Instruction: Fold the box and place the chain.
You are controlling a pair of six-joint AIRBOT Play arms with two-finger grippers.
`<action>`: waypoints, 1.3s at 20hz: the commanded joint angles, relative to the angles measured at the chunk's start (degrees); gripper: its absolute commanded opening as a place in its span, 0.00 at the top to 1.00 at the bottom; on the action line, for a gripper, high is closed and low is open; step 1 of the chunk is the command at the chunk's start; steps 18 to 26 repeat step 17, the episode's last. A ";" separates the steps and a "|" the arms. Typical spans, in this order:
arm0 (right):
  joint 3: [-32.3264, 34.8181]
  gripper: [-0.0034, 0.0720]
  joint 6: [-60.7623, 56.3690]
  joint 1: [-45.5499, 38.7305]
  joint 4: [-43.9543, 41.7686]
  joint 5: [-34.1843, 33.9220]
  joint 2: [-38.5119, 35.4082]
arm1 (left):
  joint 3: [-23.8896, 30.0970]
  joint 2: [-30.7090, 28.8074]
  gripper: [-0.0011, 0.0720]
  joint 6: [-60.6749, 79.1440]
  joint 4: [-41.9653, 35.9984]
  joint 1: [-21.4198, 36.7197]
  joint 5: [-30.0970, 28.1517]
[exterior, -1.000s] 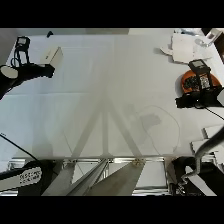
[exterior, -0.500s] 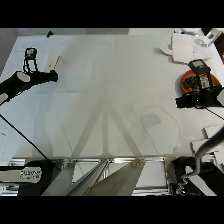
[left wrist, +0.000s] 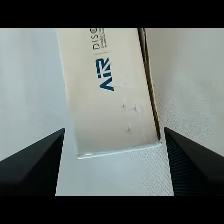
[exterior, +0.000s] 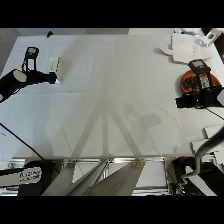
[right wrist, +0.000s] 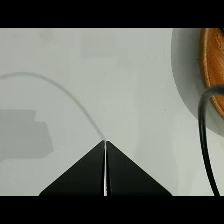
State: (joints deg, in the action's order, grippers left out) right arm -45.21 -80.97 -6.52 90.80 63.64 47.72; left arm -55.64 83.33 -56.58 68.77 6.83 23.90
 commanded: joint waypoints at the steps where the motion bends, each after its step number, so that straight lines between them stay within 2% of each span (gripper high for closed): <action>1: -0.02 0.94 -0.02 -0.02 0.00 0.00 -0.04 | -0.02 -7.76 0.03 0.00 3.41 0.02 3.54; 6: -0.02 0.94 -0.02 -0.02 0.00 0.00 -0.04 | -0.02 -22.32 0.03 -0.15 3.50 0.02 5.60; 11: -0.02 0.94 -0.02 -0.02 0.00 0.00 -0.04 | -0.02 -31.26 0.03 -0.28 1.79 0.02 5.57; 16: -0.02 0.94 -0.02 -0.02 0.00 0.00 -0.04 | -0.02 -34.34 0.03 -0.28 0.20 0.02 5.51; 26: -0.02 0.94 -0.02 -0.02 0.00 0.00 -0.04 | -0.02 -34.42 0.03 -0.28 0.20 0.02 5.49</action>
